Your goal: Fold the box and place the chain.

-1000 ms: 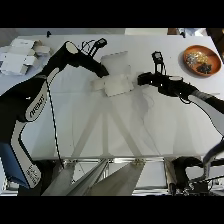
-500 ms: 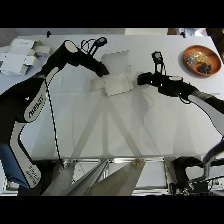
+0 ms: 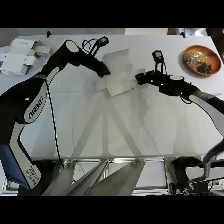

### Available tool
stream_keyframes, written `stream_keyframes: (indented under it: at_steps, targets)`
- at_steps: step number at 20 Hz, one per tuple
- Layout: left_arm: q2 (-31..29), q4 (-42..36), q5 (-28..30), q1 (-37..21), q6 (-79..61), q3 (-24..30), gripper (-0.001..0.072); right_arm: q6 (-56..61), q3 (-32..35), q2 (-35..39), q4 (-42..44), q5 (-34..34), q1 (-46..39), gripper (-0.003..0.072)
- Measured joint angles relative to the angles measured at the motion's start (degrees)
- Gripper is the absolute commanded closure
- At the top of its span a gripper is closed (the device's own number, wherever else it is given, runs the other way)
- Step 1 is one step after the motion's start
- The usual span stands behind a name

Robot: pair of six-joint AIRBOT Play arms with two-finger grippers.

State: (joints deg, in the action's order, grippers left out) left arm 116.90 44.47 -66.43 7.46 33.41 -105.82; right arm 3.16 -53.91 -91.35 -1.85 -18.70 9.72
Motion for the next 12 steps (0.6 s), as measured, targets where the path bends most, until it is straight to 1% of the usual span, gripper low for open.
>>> stream_keyframes:
  at_steps: [4, 8, 10, 12]
  targets:
    - [-1.2, -1.3, -5.1, 0.0, -4.4, 0.0, 0.0710, 0.0, 0.0, 5.6, -2.8, 0.2, -2.2, 0.0218]
    - [-1.7, -5.4, -11.8, 0.4, -10.8, 0.0, 0.0708, 0.0, 0.0, 12.0, -5.4, 0.2, -7.5, 0.0218]
    - [-1.7, -6.3, -13.2, 1.1, -13.4, 0.0, 0.0709, 0.0, 0.0, 13.7, -6.0, 0.2, -10.5, 0.0218]
    - [-1.5, -6.4, -13.1, 2.2, -15.1, 0.0, 0.0710, 1.2, 0.0, 14.6, -6.8, 0.3, -13.2, 0.0219]
